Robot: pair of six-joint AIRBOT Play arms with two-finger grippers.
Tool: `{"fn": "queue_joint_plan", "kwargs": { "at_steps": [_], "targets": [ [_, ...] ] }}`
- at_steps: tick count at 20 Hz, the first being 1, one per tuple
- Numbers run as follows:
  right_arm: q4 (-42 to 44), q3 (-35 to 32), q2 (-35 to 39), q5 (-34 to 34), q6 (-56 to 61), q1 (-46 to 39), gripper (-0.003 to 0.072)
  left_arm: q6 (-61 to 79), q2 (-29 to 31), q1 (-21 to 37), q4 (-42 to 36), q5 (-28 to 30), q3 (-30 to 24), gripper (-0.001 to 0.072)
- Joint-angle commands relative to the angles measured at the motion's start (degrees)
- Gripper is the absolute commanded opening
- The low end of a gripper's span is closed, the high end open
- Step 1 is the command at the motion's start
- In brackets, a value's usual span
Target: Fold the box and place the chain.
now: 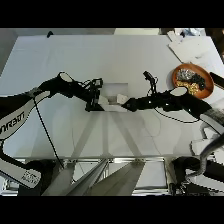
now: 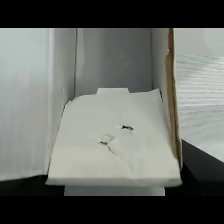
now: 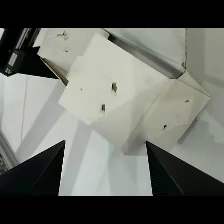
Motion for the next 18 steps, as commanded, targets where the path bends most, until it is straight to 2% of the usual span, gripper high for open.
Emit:
{"fn": "queue_joint_plan", "kwargs": {
  "at_steps": [1, 6, 14, 18],
  "targets": [
    [4.5, 0.1, 0.0, -0.5, 0.2, 0.1, 0.0558, 0.0, 0.0, 0.0, 0.0, 0.0, 0.0, 0.0211],
    [3.7, 0.1, 0.0, -1.5, 2.4, 0.1, 0.0530, 0.0, 0.0, 0.0, 0.0, 0.0, 0.0, 0.0211],
    [-6.8, 0.1, 0.0, -6.6, 13.6, 0.1, 0.0516, 0.0, 0.0, 0.0, 0.0, 0.0, 0.0, 0.0211],
    [-7.2, 0.1, 0.0, -9.6, 15.3, 0.1, 0.0516, 0.0, 0.0, 0.0, 0.0, 0.0, 0.0, 0.0211]
  ]
}}
